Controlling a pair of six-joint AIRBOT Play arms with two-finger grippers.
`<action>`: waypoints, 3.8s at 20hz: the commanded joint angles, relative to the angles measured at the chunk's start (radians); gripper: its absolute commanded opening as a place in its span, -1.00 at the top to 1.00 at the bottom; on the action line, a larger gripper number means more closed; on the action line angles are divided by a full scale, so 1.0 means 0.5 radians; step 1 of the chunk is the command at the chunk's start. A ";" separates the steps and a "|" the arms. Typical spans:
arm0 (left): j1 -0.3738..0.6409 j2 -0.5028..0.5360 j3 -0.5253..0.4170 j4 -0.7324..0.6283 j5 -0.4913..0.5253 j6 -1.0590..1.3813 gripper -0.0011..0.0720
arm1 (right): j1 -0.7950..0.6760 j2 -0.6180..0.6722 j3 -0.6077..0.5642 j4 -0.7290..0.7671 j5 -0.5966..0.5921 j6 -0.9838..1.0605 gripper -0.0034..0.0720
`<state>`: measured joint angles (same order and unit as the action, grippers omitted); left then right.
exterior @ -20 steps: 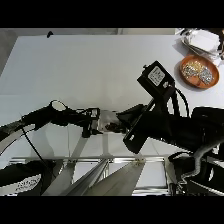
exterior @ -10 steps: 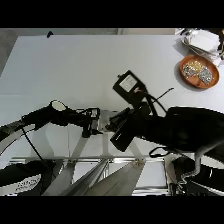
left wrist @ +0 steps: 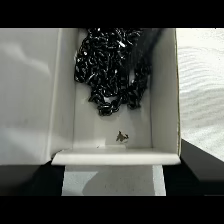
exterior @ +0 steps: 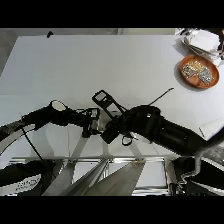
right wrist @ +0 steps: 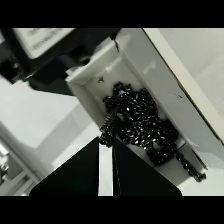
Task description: Fold the box and place the chain.
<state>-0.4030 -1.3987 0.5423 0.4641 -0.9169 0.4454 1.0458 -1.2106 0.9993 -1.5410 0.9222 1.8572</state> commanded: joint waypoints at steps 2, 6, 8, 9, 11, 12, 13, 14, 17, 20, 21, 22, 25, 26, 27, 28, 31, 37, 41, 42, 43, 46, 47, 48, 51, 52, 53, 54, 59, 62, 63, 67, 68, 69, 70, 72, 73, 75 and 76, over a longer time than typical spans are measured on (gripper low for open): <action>0.001 0.002 0.000 0.000 0.000 0.000 0.22 | 0.002 -0.218 0.000 -0.046 -0.085 0.117 0.86; 0.001 0.002 0.000 0.001 0.000 0.000 0.22 | 0.002 -0.227 0.001 -0.066 -0.080 0.169 0.38; 0.001 0.002 0.000 0.000 0.000 0.000 0.22 | 0.002 -0.193 0.002 -0.066 -0.079 0.169 0.38; 0.001 0.002 0.000 0.000 0.000 0.000 0.22 | 0.002 -0.150 0.002 -0.067 -0.080 0.169 0.38; 0.001 0.002 0.000 0.001 -0.001 0.000 0.22 | -0.031 0.011 0.008 -0.066 -0.066 0.197 0.38; 0.001 0.002 0.000 0.001 0.000 0.000 0.22 | -0.070 0.130 0.016 -0.068 -0.037 0.228 0.38; 0.001 0.002 0.000 0.000 0.000 0.000 0.22 | -0.124 0.253 0.018 -0.069 -0.018 0.228 0.38; 0.001 0.002 0.000 0.001 0.000 0.000 0.22 | -0.195 0.371 0.018 -0.076 0.014 0.228 0.38; 0.001 0.002 0.000 0.001 0.000 0.000 0.22 | -0.537 0.579 0.018 -0.101 0.378 0.209 0.29; 0.001 0.002 0.000 0.001 0.000 0.000 0.22 | -0.993 0.522 0.017 -0.167 0.748 -0.006 0.06; 0.001 0.002 0.000 0.000 0.000 0.000 0.22 | -1.138 0.487 0.017 -0.171 0.711 -0.079 0.06; 0.001 0.002 0.000 0.000 0.000 0.000 0.22 | -1.279 0.434 0.017 -0.169 0.651 -0.141 0.06; 0.001 0.002 0.000 0.001 0.000 0.000 0.22 | -1.568 0.179 0.017 -0.155 0.597 -0.256 0.06; 0.001 0.002 0.000 0.000 0.000 0.000 0.22 | -1.622 0.072 0.017 -0.156 0.592 -0.285 0.06; 0.001 0.002 0.000 0.001 0.000 0.000 0.22 | -1.654 -0.023 0.017 -0.156 0.576 -0.307 0.06; 0.001 0.002 0.000 0.000 0.000 0.000 0.22 | -1.672 -0.115 0.017 -0.156 0.550 -0.318 0.05; 0.001 0.002 0.000 0.001 0.001 0.000 0.22 | -1.670 -0.294 0.017 -0.079 0.412 -0.323 0.00; 0.001 0.002 0.000 0.001 0.000 0.000 0.22 | -1.670 -0.439 0.017 0.061 0.217 -0.322 0.00; 0.001 0.002 0.000 0.001 0.000 0.000 0.22 | -1.670 -0.552 0.017 0.062 0.217 -0.282 0.01; 0.001 0.002 0.000 0.000 0.000 0.000 0.22 | -1.670 -0.571 0.017 0.061 0.208 -0.253 0.01; 0.001 0.002 0.000 0.001 0.001 0.000 0.22 | -1.670 -0.581 0.017 0.061 0.189 -0.253 0.01; 0.001 0.002 0.000 0.001 0.001 0.000 0.22 | -1.670 -0.581 0.017 0.060 0.143 -0.207 0.02; 0.001 0.002 0.000 0.001 0.000 0.000 0.22 | -1.670 -0.582 0.017 0.061 0.130 -0.206 0.02; 0.001 0.002 0.000 0.000 0.000 0.000 0.22 | -1.670 -0.581 0.017 0.063 0.121 -0.202 0.02; 0.001 0.002 0.000 0.001 0.000 0.000 0.22 | -1.670 -0.582 0.017 0.063 0.121 -0.199 0.03; 0.001 0.002 0.000 0.000 0.000 0.000 0.22 | -1.670 -0.582 0.017 0.063 0.121 -0.200 0.14; 0.001 0.002 0.000 0.001 0.001 0.000 0.22 | -1.670 -0.582 0.017 0.063 0.121 -0.200 0.24; 0.001 0.002 0.000 0.000 0.000 0.000 0.22 | -1.670 -0.584 0.017 0.063 0.124 -0.200 0.30; 0.001 0.002 0.000 0.001 0.000 0.000 0.22 | -1.669 -0.668 0.016 0.125 0.161 -0.201 0.44; 0.001 0.002 0.000 0.000 0.001 0.000 0.22 | -1.670 -0.698 0.016 0.130 0.182 -0.227 0.67; 0.001 0.002 0.000 0.001 0.001 0.000 0.22 | -1.670 -0.689 0.016 0.130 0.186 -0.249 0.89; 0.001 0.002 0.000 0.001 0.001 0.000 0.22 | -1.670 -0.591 0.017 0.127 0.228 -0.311 0.88; 0.001 0.002 0.000 0.001 0.000 0.000 0.22 | -1.669 -0.544 0.017 0.130 0.235 -0.317 0.88; 0.001 0.002 0.000 0.000 0.000 0.000 0.22 | -1.669 -0.485 0.016 0.130 0.240 -0.319 0.88; 0.001 0.002 0.000 0.000 0.001 0.000 0.22 | -1.669 -0.412 0.016 0.130 0.244 -0.331 0.88; 0.001 0.002 0.000 0.000 -0.002 0.000 0.22 | -1.663 -0.244 0.016 0.126 0.274 -0.338 0.88; 0.001 0.002 0.000 0.000 0.000 0.000 0.22 | -1.646 -0.153 0.016 0.126 0.290 -0.361 0.88; 0.001 0.002 0.000 0.000 -0.002 0.000 0.22 | -1.574 0.043 0.016 0.125 0.330 -0.368 0.88; 0.001 0.002 0.000 0.000 -0.001 0.000 0.22 | -1.518 0.150 0.016 0.120 0.350 -0.368 0.88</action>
<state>-0.4030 -1.3987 0.5423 0.4641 -0.9173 0.4454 0.2451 -1.2591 1.0069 -1.4769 1.0706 1.6833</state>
